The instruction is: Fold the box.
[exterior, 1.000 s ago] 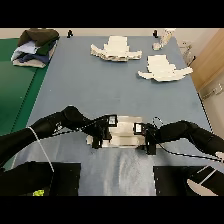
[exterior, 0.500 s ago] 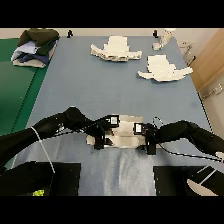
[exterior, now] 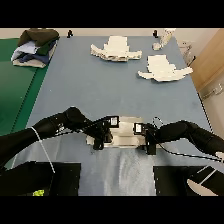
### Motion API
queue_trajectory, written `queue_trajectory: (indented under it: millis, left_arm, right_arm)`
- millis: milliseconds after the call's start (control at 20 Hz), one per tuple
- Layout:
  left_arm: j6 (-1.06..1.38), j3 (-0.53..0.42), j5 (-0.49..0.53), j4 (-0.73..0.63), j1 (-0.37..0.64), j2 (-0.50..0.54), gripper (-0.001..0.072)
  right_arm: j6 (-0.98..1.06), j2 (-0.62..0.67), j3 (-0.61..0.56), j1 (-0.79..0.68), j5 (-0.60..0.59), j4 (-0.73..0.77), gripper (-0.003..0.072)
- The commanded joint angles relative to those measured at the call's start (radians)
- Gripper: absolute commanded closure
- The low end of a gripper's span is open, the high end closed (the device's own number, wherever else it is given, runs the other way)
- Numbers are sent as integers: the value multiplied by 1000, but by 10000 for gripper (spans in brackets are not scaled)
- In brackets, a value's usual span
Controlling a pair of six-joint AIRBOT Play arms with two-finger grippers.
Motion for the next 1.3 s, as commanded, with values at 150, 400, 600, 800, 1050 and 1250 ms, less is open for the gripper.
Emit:
queue_trajectory:
  millis: [150,400,600,800,1050,1250]
  left_arm:
    - [-444,23,-37,288,1,99,697]
    - [-888,23,-115,531,1,314,696]
    - [-1487,23,-235,941,73,408,697]
    - [-1599,23,-331,874,267,360,696]
    - [-1444,13,-306,569,360,223,697]
    - [-1321,-56,-220,295,360,145,697]
  right_arm:
    - [0,1,1,1,0,0,164]
    - [0,1,1,1,0,0,165]
    - [0,1,1,1,0,0,165]
    - [0,1,1,1,1,0,165]
    - [0,1,1,1,0,0,165]
    - [0,1,1,1,0,0,165]
